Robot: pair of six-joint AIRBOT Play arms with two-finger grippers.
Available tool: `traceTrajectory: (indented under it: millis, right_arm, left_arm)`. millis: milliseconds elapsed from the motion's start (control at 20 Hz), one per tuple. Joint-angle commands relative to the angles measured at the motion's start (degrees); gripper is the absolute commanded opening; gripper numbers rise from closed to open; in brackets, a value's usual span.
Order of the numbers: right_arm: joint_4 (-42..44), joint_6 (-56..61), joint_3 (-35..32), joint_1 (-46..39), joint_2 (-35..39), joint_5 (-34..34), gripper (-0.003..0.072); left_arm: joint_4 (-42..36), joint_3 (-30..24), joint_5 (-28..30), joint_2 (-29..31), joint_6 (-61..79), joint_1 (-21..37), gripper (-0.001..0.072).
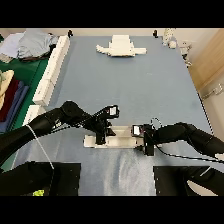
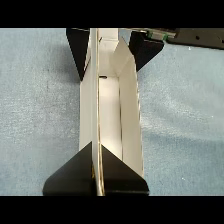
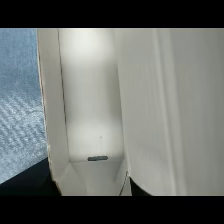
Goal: Fold the box.
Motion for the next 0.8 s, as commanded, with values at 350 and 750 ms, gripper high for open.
traceTrajectory:
  millis: [350,750]
  right_arm:
    - [-0.4,0.0,0.0,0.1,0.0,0.3,0.0448]
    - [-0.4,0.0,0.0,0.1,0.0,0.3,0.0448]
  left_arm:
    - [0.0,0.0,0.0,0.0,0.0,0.0,0.0013]
    - [0.0,0.0,0.9,0.0,0.0,0.0,0.0014]
